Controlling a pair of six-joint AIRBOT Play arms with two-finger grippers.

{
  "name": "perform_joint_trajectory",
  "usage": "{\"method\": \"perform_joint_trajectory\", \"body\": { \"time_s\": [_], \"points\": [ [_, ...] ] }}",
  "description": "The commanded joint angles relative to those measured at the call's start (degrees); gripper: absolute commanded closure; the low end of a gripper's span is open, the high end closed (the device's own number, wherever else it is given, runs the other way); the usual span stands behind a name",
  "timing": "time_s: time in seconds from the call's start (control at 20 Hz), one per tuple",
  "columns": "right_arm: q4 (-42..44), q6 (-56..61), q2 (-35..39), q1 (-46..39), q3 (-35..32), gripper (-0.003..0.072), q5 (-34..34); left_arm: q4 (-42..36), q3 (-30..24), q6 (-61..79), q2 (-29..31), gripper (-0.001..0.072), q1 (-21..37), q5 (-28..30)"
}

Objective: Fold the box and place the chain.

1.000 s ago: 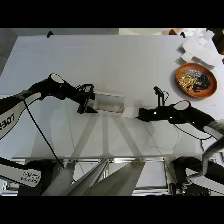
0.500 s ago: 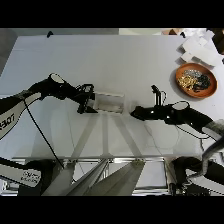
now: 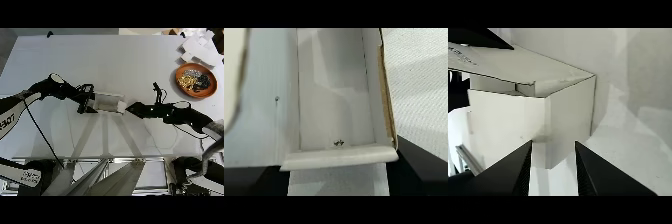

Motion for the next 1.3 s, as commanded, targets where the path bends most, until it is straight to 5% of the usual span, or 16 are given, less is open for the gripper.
{"method": "perform_joint_trajectory", "body": {
  "time_s": [0.0, 1.25],
  "points": [
    [1.42, -1.20, 0.04, 1.97, 0.07, 0.0384, -2.10, 0.02, 0.00, 0.00, -0.04, 0.0501, 0.00, 0.00],
    [5.60, -7.21, 0.04, 14.64, 2.27, 0.0309, -27.54, 0.02, 0.00, 0.00, -0.04, 0.0501, 0.00, 0.00]
  ]
}}
